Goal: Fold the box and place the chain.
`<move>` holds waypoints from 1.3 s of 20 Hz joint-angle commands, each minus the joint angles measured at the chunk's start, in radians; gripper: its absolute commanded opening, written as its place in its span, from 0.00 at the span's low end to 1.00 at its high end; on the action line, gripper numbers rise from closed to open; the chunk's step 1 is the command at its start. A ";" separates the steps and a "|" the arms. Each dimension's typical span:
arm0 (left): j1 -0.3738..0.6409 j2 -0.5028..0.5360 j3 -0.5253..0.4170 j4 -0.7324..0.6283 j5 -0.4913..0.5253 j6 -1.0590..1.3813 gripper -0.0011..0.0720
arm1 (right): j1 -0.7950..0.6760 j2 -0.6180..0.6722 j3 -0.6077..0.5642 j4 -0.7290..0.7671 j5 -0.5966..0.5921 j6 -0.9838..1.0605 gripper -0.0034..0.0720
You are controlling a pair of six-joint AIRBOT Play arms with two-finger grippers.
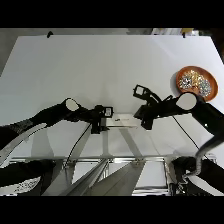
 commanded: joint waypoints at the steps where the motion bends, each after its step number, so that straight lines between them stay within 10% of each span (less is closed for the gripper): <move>1: 0.000 0.000 0.000 0.001 0.001 0.000 0.20 | -0.136 0.016 0.001 -0.205 0.159 0.346 0.07; 6: 0.000 0.000 0.000 0.001 -0.002 0.000 0.20 | -0.237 0.016 0.000 -0.554 0.180 0.800 0.07; 26: 0.000 0.000 0.000 0.001 -0.014 0.000 0.20 | -0.269 0.016 0.001 -0.547 0.180 0.819 0.07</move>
